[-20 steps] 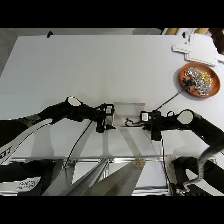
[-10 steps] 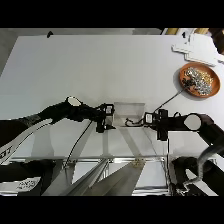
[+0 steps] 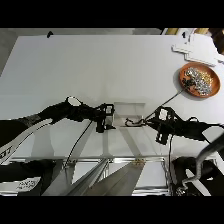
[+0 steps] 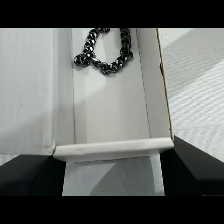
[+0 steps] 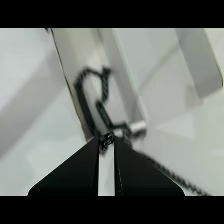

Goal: Fold the box and place the chain.

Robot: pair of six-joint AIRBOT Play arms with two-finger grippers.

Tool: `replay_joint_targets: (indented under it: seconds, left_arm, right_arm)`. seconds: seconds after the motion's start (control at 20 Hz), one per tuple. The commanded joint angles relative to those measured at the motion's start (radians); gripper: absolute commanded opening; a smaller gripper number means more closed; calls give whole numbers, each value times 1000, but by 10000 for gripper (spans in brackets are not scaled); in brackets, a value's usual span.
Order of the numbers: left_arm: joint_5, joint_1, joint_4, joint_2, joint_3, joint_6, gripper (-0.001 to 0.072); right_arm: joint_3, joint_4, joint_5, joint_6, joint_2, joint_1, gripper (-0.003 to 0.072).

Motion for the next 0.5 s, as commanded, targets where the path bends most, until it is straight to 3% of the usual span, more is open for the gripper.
replay_joint_targets:
  seconds: [0.0, 0.3, 0.45]
  left_arm:
    - [0, 0, 0, 0, 0, 0, 205]
    - [0, 0, 0, 0, 0, 0, 205]
    - [0, 0, 0, 0, 0, 0, 205]
  right_arm:
    - [0, 243, -4, -58, 20, 0, 18]
    - [0, 587, -54, -202, 19, 1, 18]
    - [0, 669, -94, -202, 12, 1, 18]
